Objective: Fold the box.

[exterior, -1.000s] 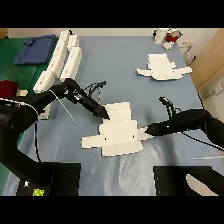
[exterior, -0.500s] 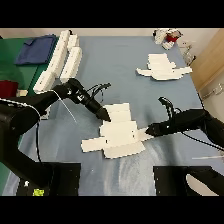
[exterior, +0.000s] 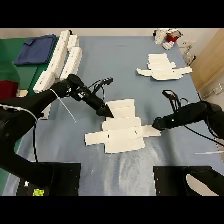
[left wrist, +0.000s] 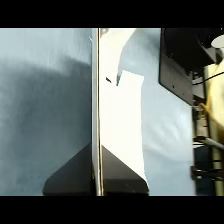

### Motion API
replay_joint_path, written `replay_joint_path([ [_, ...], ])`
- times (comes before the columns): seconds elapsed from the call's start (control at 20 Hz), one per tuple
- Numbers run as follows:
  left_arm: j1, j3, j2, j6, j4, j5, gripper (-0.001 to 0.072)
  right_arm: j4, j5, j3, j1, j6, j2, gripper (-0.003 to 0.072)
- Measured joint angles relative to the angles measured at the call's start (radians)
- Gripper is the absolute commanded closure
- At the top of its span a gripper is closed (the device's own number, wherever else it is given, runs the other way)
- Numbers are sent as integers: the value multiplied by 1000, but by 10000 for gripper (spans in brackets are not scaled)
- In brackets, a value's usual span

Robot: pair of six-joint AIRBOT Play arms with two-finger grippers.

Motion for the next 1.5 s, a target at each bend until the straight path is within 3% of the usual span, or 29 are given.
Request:
replay_joint_path([
  [0.1,-24,-9,44,63,-3,43,700,-158,-5,49,-1,150,0,147],
  [0.25,-61,-57,127,147,-3,132,700,-329,-12,111,-3,354,0,147],
  [0.4,-98,-150,237,224,-5,224,700,-404,-13,146,-7,480,0,147],
  [0.8,-309,-488,579,315,-7,593,698,-405,1,168,-9,587,0,150],
  [1.1,-406,-584,599,317,-10,762,697,-356,15,169,-9,599,0,150],
  [1.3,-362,-557,588,316,-6,766,697,-330,14,169,-9,600,0,150],
  [1.5,-238,-463,510,315,-3,582,697,-315,10,169,-9,600,0,151],
])
